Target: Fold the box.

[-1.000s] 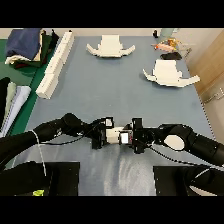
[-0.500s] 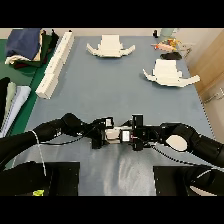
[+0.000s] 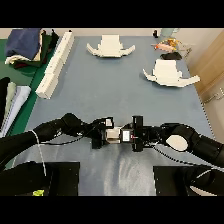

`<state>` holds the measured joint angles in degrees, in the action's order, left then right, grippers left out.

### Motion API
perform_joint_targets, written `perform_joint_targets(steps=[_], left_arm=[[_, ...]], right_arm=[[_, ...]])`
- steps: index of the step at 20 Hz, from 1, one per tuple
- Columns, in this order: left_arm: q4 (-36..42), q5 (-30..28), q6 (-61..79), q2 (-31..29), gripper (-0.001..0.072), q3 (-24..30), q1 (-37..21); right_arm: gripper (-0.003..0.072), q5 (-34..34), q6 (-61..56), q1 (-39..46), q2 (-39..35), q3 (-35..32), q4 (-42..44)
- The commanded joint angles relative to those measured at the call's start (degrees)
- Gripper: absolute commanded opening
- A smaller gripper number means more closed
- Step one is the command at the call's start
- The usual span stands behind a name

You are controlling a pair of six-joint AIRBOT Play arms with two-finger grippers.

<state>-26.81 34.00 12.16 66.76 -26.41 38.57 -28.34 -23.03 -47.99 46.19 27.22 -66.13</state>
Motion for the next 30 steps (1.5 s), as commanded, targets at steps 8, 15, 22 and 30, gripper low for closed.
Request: perform_joint_targets(steps=[8, 15, 22, 30], left_arm=[[0.0, 0.04, -0.02, 0.02, 0.0374, -0.04, 0.02], [0.0, 0.02, -0.02, 0.02, 0.0374, -0.07, 0.02], [0.0, 0.02, -0.02, 0.02, 0.0374, -0.07, 0.02], [0.0, 0.02, -0.02, 0.02, 0.0374, -0.07, 0.02]], right_arm=[[0.015, -1.86, -0.02, -0.59, 1.51, -0.09, 2.97], [0.015, -3.56, -0.13, -1.77, 1.68, -0.11, 5.99], [0.0325, -2.45, -0.42, -1.68, 0.22, -0.02, 5.95], [0.0004, 2.49, -17.03, -1.62, 0.42, -0.11, 8.02]])
